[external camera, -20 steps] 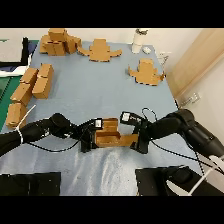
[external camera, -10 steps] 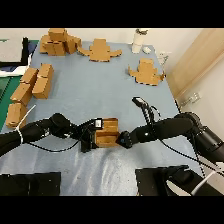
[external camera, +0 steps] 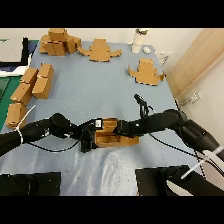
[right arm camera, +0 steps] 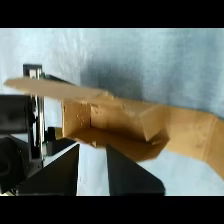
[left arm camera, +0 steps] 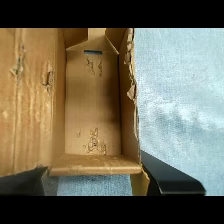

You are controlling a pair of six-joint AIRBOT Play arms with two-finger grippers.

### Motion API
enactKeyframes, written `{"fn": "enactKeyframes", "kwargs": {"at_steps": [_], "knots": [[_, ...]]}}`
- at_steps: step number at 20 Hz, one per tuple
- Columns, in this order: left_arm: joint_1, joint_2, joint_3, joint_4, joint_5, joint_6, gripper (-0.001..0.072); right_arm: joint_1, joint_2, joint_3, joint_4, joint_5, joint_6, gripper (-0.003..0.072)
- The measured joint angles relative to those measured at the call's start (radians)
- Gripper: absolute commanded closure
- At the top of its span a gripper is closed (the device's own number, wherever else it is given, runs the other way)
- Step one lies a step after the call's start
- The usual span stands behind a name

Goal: Fold the box.

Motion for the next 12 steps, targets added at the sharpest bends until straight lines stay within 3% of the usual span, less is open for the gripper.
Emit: {"fn": "enactKeyframes", "kwargs": {"at_steps": [2, 4, 6, 7, 10, 12], "knots": [[0.000, 0.000, 0.000, 0.000, 0.000, 0.000, 0.0188, 0.000, -0.067, 0.028, 0.009, 0.023, -0.011, 0.0371], [0.000, 0.000, 0.000, 0.000, 0.000, 0.000, 0.0188, 0.000, -0.129, 0.064, 0.013, 0.038, -0.030, 0.0468], [0.000, 0.000, 0.000, 0.000, 0.000, 0.000, 0.0188, -0.001, -0.181, 0.103, 0.007, 0.050, -0.048, 0.0479], [0.000, 0.000, 0.000, 0.000, 0.000, 0.000, 0.0188, -0.002, -0.204, 0.122, 0.003, 0.053, -0.061, 0.0558], [0.000, 0.000, 0.000, 0.000, 0.000, 0.000, 0.0188, -0.005, -0.269, 0.158, -0.004, 0.055, -0.098, 0.0567], [0.000, 0.000, 0.000, 0.000, 0.000, 0.000, 0.0188, -0.011, -0.320, 0.168, -0.009, 0.050, -0.127, 0.0672]]}}
